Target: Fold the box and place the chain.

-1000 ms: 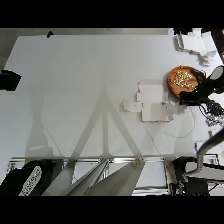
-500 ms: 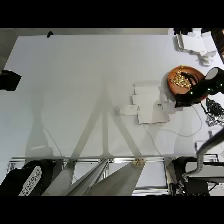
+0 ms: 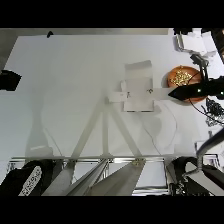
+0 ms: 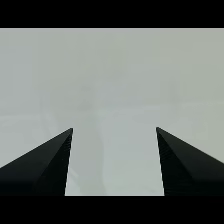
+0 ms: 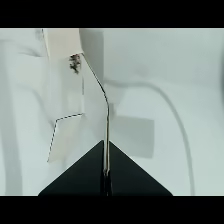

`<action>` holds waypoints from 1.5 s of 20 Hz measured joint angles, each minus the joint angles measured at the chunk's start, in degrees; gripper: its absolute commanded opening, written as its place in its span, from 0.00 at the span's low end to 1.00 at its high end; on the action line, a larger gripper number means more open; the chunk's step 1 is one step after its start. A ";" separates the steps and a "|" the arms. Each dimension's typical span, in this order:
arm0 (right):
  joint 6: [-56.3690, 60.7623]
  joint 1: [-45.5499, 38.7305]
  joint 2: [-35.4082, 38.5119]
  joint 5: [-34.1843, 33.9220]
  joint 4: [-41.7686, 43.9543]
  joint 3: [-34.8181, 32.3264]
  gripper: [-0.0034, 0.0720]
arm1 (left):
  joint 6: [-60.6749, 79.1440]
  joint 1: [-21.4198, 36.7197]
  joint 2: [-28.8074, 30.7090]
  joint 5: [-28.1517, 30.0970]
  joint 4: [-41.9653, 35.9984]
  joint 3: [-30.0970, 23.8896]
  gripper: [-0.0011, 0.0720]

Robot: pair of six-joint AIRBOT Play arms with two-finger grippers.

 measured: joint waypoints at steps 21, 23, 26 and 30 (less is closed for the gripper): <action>-27.50 25.44 11.08 -41.99 28.44 -31.69 0.06 | 0.00 0.00 0.00 0.00 0.00 0.00 0.79; -32.89 25.70 9.14 -42.25 35.01 -31.76 0.06 | 0.00 0.00 0.00 0.00 0.00 0.00 0.79; -37.75 25.88 6.58 -42.40 40.83 -31.78 0.06 | 0.00 -0.02 0.00 -0.02 0.00 0.00 0.79; -40.81 25.97 2.78 -42.36 44.30 -31.78 0.06 | 0.00 0.00 0.00 0.00 0.00 0.00 0.79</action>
